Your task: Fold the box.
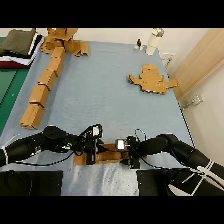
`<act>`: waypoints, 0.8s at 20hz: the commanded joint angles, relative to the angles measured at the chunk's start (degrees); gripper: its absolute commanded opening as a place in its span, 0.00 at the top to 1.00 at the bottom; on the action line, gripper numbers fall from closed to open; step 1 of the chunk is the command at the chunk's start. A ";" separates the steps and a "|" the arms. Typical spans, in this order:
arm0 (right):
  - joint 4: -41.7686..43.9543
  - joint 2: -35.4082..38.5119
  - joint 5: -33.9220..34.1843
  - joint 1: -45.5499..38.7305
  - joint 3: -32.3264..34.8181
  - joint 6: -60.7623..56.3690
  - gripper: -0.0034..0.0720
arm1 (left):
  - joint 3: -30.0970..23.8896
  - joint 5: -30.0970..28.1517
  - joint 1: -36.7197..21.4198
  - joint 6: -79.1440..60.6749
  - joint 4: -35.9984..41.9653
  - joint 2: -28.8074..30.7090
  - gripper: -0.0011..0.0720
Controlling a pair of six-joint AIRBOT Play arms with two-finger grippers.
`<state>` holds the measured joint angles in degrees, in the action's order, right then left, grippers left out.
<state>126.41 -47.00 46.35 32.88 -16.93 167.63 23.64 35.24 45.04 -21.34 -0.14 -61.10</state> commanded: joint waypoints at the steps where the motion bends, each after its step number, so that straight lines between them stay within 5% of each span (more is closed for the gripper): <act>1: -0.15 0.04 0.20 -0.02 -0.02 -0.02 0.29 | 0.00 -1.86 -0.13 0.00 0.15 0.13 0.97; 8: -0.15 0.04 0.20 -0.02 -0.02 0.00 0.29 | 0.00 -2.36 -0.13 -0.02 0.17 0.15 0.97; 9: -0.15 0.04 0.20 -0.02 -0.02 -0.02 0.29 | 0.00 -2.43 -0.13 -0.04 0.17 0.13 0.87; 10: -0.15 0.04 0.20 -0.02 -0.02 -0.02 0.29 | 0.00 -3.30 -0.13 0.07 0.31 0.13 0.50; 11: -0.15 0.04 0.20 -0.02 -0.02 -0.02 0.29 | 0.00 -3.76 -0.13 1.20 0.37 0.15 0.41; 16: -0.15 0.04 0.20 -0.02 -0.02 -0.02 0.29 | 0.00 -3.80 -0.13 1.51 0.31 0.90 0.41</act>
